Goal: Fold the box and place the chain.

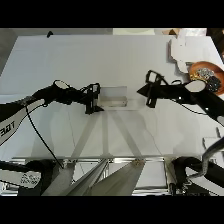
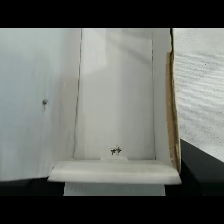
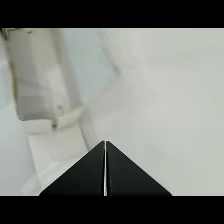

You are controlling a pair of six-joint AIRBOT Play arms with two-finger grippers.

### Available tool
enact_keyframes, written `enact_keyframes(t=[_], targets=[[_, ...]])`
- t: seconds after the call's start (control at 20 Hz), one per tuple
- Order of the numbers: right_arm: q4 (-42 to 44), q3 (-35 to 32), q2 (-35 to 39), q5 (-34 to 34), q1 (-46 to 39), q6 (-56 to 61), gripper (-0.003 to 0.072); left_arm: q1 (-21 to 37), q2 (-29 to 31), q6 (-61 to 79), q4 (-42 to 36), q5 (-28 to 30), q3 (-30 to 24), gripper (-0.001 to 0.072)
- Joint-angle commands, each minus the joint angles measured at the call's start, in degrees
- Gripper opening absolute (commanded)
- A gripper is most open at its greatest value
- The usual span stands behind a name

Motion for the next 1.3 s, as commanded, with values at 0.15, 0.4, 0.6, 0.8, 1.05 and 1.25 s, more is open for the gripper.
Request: enact_keyframes(t=[0.15, 0.4, 0.6, 0.8, 1.05, 1.25], targets=[[-13.44, 0.07, 1.33, 2.29, -12.22, 47.95, 0.0009, 0.02, 0.04, 0.00, 0.00, 0.00, 0.00, 0.0280], [-14.40, 0.04, -7.28, 9.35, -9.68, 55.76, 0.0008, 0.02, 0.04, 0.00, 0.02, 0.00, 0.00, 0.0280], [-7.21, 0.04, -12.59, 11.98, -6.84, 55.28, 0.0007, 0.02, 0.04, 0.00, 0.00, 0.00, 0.00, 0.0280], [-0.39, 0.07, -18.08, 10.91, -3.76, 53.83, 0.0006, 0.02, 0.04, 0.00, 0.00, 0.02, 0.00, 0.0280], [11.47, 0.07, -19.30, 14.78, -0.52, 47.95, 0.0008, 0.02, 0.04, 0.00, 0.00, 0.02, 0.00, 0.0280], [14.78, 0.07, -18.88, 16.70, 0.00, 48.06, 0.0052, 0.02, 0.04, 0.00, 0.00, 0.02, 0.00, 0.0280]])
